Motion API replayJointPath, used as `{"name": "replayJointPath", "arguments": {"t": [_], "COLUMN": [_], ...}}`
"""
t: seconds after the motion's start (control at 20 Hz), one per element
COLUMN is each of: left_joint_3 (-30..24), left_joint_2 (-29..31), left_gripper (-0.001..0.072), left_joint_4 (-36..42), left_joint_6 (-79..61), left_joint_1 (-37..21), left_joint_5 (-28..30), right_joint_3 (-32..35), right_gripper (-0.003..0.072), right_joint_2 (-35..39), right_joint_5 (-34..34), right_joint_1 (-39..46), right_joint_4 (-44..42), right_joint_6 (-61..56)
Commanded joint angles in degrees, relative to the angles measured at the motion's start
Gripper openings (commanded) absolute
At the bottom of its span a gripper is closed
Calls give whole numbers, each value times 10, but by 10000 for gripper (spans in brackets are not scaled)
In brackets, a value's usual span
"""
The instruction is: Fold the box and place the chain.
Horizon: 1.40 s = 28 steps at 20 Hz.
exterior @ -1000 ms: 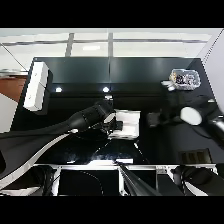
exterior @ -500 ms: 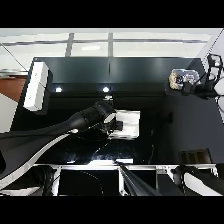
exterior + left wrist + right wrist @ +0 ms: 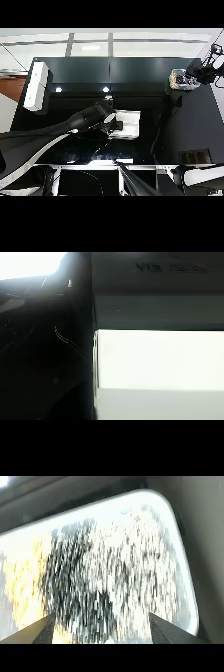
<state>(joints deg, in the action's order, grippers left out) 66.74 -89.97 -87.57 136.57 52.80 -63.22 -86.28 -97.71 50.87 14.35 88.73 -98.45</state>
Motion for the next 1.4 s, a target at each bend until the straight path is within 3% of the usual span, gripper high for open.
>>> {"name": "replayJointPath", "arguments": {"t": [0.0, 0.55, 0.6, 0.7, 0.75, 1.0, 1.35], "left_joint_3": [0, 0, 0, 0, 0, 0, 0], "left_joint_2": [0, 0, 0, 0, 0, 0, 0], "left_gripper": [33, 33, 33, 33, 33, 33, 33], "left_joint_4": [0, 0, 0, 0, 0, 0, 0], "left_joint_6": [0, 0, 0, 0, 0, 0, 0], "left_joint_1": [0, 0, 0, 0, 0, 0, 0], "left_joint_5": [-1, 0, -1, 0, 0, 0, 0], "right_joint_3": [-66, -87, -87, -92, -97, -132, -136], "right_gripper": [652, 649, 516, 90, 32, 32, 32], "right_joint_2": [-65, -123, -124, -124, -124, -95, 66], "right_joint_5": [4, -31, -30, -15, -2, 70, 103], "right_joint_1": [12, 19, 19, 19, 20, 20, 20], "right_joint_4": [0, -2, -4, -7, -7, -6, -32], "right_joint_6": [-28, -62, -62, -61, -60, -9, 71]}}
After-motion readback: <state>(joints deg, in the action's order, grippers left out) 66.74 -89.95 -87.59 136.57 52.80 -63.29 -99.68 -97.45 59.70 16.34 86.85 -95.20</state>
